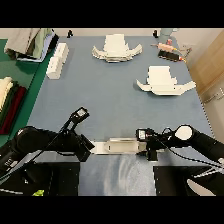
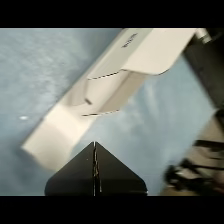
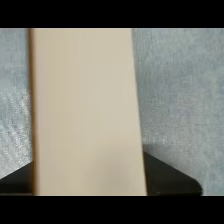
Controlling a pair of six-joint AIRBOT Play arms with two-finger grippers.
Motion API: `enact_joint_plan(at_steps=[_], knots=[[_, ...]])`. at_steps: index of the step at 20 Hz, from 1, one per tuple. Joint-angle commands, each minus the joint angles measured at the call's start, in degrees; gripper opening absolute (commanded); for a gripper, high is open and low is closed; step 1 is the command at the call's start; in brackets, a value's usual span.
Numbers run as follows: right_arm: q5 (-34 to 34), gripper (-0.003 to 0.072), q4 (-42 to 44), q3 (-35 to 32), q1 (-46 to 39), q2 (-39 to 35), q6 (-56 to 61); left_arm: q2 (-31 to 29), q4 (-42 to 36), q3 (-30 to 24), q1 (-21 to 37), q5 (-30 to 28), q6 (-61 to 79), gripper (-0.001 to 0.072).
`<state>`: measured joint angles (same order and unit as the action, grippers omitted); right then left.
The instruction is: Fold the box.
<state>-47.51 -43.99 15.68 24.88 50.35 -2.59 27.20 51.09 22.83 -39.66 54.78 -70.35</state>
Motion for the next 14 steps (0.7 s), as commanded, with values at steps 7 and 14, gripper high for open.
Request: enact_joint_plan(at_steps=[7,14], knots=[[0.0,0.0508,0.02,0.07,0.0,-0.07,0.0,20.79,-26.45,6.69,-9.57,-19.02,-8.98,0.0016],[0.0,0.0508,0.02,0.07,0.0,-0.07,0.0,29.86,-27.06,8.83,-8.39,-30.42,-13.68,0.0015]])
